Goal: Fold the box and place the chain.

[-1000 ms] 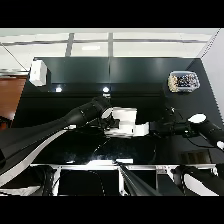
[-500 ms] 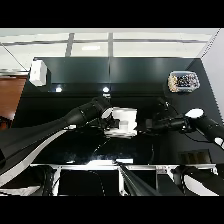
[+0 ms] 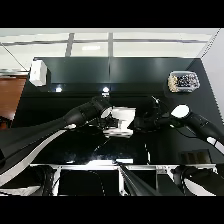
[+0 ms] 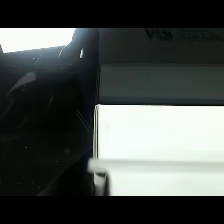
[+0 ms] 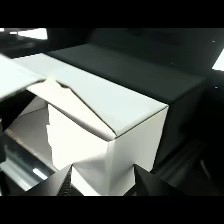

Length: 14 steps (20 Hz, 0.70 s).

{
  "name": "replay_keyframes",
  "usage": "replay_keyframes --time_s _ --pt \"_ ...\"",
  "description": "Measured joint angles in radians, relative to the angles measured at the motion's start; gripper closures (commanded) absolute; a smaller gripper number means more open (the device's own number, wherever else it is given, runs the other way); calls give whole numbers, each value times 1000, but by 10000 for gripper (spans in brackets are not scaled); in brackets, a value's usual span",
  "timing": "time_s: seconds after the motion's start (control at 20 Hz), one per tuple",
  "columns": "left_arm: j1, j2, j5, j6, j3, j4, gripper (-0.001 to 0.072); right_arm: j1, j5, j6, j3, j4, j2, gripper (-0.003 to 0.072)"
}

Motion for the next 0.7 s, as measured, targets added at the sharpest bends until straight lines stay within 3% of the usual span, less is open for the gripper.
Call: replay_keyframes --time_s 0.6,0.7 --pt "0 0 10 2 0 -8 683 157 -29 476 130 -445 -13 259" --pt "0 0 10 2 0 -7 683 183 -5 528 167 -500 -37 351"
